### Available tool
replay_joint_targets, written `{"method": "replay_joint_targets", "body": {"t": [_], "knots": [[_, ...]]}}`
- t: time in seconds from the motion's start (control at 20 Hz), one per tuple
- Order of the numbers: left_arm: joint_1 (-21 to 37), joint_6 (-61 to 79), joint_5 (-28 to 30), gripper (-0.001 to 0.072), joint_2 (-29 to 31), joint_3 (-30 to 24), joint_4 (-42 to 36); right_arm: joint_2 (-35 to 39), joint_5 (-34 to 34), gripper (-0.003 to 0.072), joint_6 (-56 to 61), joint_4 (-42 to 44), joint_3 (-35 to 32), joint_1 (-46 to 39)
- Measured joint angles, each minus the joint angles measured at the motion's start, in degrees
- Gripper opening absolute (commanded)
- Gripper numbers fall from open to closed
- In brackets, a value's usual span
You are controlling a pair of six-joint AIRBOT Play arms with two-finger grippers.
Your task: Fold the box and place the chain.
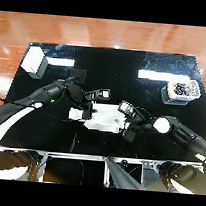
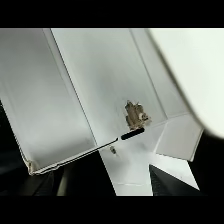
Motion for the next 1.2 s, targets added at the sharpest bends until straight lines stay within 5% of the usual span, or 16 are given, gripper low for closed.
{"method": "replay_joint_targets", "body": {"t": [0.95, 1.2], "knots": [[0.0, 0.0, 0.0, 0.002, 0.0, 0.0, -0.1, -0.1, 6.5, 0.0662, -21.2, -1.7, -0.4, 0.5], [0.0, -0.1, 0.0, 0.0021, 0.0, 0.0, -0.1, -0.2, 2.5, 0.0662, -19.9, -1.1, -1.9, 3.8]]}}
